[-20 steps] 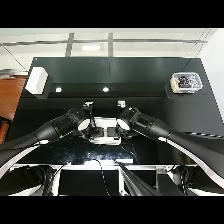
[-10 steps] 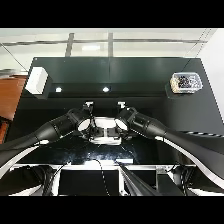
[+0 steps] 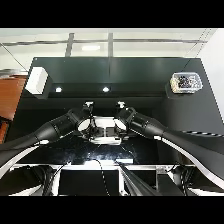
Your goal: Fold the box and place the chain.
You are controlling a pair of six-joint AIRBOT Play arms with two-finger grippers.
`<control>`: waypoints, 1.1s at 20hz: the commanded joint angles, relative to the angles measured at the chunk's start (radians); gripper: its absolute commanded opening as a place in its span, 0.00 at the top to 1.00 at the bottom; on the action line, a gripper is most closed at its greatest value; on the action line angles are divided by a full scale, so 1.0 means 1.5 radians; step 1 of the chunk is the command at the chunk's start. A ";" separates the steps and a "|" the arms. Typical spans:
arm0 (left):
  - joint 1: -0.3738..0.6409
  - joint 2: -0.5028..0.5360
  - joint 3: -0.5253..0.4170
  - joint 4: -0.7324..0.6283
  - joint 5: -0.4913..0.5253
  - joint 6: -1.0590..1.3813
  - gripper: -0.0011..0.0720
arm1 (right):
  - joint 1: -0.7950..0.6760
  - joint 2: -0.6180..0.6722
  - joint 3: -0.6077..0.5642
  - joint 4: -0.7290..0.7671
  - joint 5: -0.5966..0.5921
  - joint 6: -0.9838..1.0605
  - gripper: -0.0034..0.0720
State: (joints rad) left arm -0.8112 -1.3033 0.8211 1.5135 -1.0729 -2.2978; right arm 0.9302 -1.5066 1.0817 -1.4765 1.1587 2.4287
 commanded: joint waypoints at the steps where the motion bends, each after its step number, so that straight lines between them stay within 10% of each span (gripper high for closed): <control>1: 0.001 0.000 -0.001 0.000 -0.001 0.001 0.94 | 0.001 0.000 0.001 -0.001 -0.003 0.002 0.92; 6: 0.001 0.000 -0.001 0.001 0.000 0.001 0.94 | 0.000 0.000 0.001 0.002 -0.004 0.002 0.92; 8: 0.001 0.000 -0.001 0.001 0.000 0.001 0.94 | 0.000 0.001 0.003 -0.001 0.009 0.002 0.60; 22: 0.000 0.000 -0.001 -0.002 0.010 0.001 0.94 | 0.000 -0.004 0.016 -0.011 0.004 -0.001 0.66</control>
State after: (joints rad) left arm -0.8112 -1.3033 0.8207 1.5108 -1.0584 -2.2990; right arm 0.9302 -1.5105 1.1046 -1.4940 1.1667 2.4275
